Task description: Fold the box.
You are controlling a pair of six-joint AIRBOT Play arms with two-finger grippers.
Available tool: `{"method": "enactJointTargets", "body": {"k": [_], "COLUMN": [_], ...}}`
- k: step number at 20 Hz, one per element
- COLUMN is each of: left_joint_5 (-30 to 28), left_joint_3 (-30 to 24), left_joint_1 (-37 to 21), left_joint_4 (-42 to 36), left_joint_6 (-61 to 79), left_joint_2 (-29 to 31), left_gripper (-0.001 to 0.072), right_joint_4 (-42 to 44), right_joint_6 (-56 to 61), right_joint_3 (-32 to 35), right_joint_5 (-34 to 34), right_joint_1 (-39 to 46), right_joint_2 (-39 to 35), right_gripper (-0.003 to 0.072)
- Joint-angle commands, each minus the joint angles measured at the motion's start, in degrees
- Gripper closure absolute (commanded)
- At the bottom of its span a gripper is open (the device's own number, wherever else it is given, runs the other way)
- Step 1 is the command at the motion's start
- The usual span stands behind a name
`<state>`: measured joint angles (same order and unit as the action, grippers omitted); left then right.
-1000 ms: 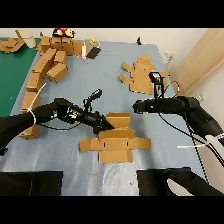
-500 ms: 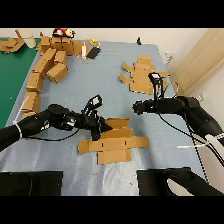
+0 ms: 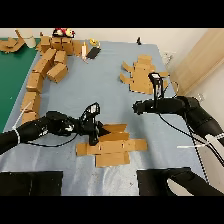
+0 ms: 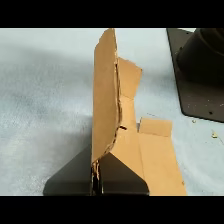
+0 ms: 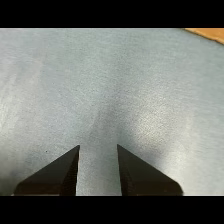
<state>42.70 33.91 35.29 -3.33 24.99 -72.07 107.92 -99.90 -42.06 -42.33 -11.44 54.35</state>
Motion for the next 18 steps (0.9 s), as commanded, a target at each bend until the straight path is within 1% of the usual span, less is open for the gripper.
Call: {"method": "enactJointTargets", "body": {"k": [1, 3, 4, 5, 9, 10, 13, 16, 18], "left_joint_5": [-0.2, -0.6, -2.1, -3.2, -3.3, -4.1, -8.5, -6.5, -2.8], "left_joint_3": [-0.4, -0.4, -0.4, -0.4, -0.6, -0.6, -0.6, -0.6, -0.6], "left_joint_1": [1.3, 3.2, 3.9, 4.1, 4.0, 4.0, 3.9, 2.6, 0.7], "left_joint_4": [-0.3, -0.3, -0.1, -0.2, -0.1, -0.2, -4.6, -6.7, -7.4], "left_joint_6": [3.8, 7.4, 7.5, 7.4, 7.4, 7.4, 12.5, 13.2, 12.9], "left_joint_2": [0.0, 0.2, 0.5, 1.0, 1.7, 1.7, 2.2, 3.2, 3.9], "left_gripper": [0.0699, 0.0699, 0.0699, 0.0698, 0.0699, 0.0698, 0.0698, 0.0699, 0.0699], "right_joint_4": [-0.2, -0.2, -0.1, -0.1, 0.5, 0.5, 0.5, 0.5, 0.5], "right_joint_6": [0.0, 0.0, 0.0, 0.0, 0.0, 0.0, 0.0, 0.0, 0.0], "right_joint_3": [0.0, 0.0, 0.0, 0.0, 0.0, 0.0, -0.1, 0.0, -0.1], "right_joint_5": [0.2, 0.2, 0.2, 0.1, 0.0, 0.0, 0.2, 0.2, 0.3], "right_joint_1": [0.0, 0.0, 0.0, 0.0, 0.0, 0.0, 0.0, 0.0, 0.0], "right_joint_2": [0.3, 1.4, 2.0, 2.6, 3.9, 3.9, 3.9, 3.9, 3.9], "right_gripper": [0.0331, 0.0330, 0.0331, 0.0331, 0.0331, 0.0331, 0.0331, 0.0331, 0.0331]}}
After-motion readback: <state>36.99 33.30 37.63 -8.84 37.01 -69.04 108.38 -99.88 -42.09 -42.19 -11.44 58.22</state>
